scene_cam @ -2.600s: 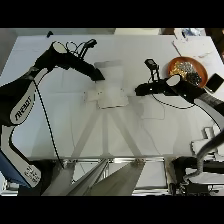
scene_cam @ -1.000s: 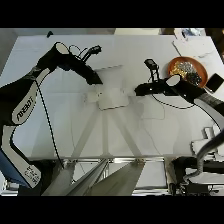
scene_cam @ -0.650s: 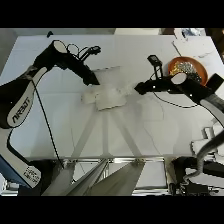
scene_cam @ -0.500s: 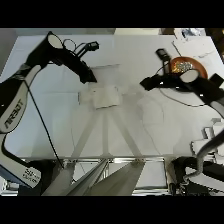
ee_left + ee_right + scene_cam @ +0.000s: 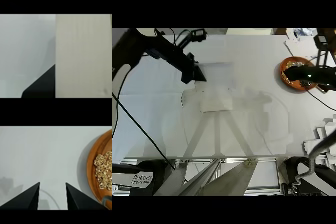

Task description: Fold the box and place the chain.

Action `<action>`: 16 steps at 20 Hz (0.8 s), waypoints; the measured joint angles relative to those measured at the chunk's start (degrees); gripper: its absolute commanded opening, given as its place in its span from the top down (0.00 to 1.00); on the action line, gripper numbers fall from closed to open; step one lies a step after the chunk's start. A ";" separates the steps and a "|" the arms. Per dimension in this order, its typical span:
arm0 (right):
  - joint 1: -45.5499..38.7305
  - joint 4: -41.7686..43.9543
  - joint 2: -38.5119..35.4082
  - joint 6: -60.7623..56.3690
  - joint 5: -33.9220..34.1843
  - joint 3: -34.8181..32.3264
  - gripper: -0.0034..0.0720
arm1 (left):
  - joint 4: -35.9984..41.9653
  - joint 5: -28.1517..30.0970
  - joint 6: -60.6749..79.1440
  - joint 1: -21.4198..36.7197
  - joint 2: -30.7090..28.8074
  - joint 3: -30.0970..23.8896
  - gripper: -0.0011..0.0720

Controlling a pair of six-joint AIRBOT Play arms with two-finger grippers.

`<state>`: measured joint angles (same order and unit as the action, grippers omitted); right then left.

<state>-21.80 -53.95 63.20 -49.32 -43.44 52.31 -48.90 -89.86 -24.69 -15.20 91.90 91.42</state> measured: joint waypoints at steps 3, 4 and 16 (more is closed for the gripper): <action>-2.25 -2.12 -0.42 -0.15 -1.51 0.00 0.48 | 1.36 4.55 4.55 -1.92 1.05 -5.25 0.99; -2.62 -2.56 -0.46 -0.15 -1.77 0.00 0.48 | 1.42 6.23 6.08 -2.49 1.81 -6.32 0.99; -3.58 -4.00 -0.59 -0.17 -2.60 0.00 0.49 | 0.96 20.65 12.68 -5.18 11.72 -9.16 0.98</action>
